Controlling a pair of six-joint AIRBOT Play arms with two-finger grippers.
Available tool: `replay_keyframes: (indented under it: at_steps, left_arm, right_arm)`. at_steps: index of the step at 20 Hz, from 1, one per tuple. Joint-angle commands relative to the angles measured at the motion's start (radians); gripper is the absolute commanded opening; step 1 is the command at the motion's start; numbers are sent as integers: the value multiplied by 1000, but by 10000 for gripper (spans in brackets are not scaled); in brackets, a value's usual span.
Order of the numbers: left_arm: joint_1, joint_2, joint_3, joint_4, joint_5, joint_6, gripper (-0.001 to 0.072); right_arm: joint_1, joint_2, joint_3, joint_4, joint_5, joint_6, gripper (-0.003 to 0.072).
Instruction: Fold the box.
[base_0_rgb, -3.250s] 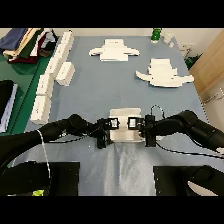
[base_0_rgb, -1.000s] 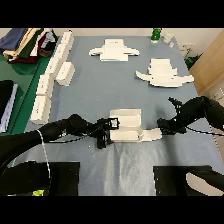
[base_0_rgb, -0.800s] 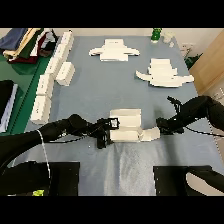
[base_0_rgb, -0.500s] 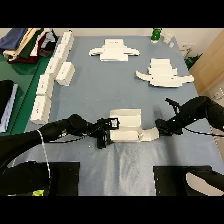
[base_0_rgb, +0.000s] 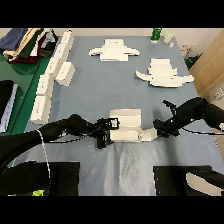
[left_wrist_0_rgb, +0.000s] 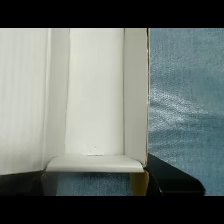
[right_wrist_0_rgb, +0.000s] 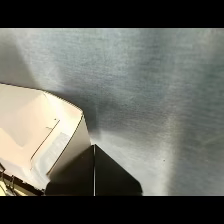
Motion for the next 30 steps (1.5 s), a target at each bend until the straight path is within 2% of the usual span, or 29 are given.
replay_keyframes:
  at_steps: [1, 7, 10, 11, 13, 14, 19, 22, 25, 30]
  left_arm:
    - [0, 1, 0, 0, 0, 0, 422]
    - [0, 1, 0, 0, 0, 0, 422]
    - [0, 1, 0, 0, 0, 0, 422]
    - [0, 1, 0, 0, 0, 0, 422]
    - [0, 1, 0, 0, 0, 0, 423]
    - [0, 1, 0, 0, 0, 0, 422]
    - [0, 1, 0, 0, 0, 0, 422]
    - [0, 1, 0, 0, 0, 0, 422]
    - [0, 1, 0, 0, 0, 0, 422]
    - [0, 1, 0, 0, 0, 0, 422]
  right_arm:
    - [3, -2, -1, 44, -15, -13, 0]
    - [40, 5, 5, 65, -16, -26, 0]
    - [49, 48, 24, 67, -15, -27, 2]
    - [49, 63, 35, 66, -15, -27, 46]
    - [49, 90, 55, 69, -15, -26, 318]
    - [49, 101, 61, 69, -13, -26, 344]
    - [116, 97, 61, 80, -8, -26, 344]
    - [214, 97, 62, 72, 88, -11, 344]
    - [282, 91, 62, 4, 165, 116, 344]
    - [405, 67, 87, -148, 184, 298, 342]
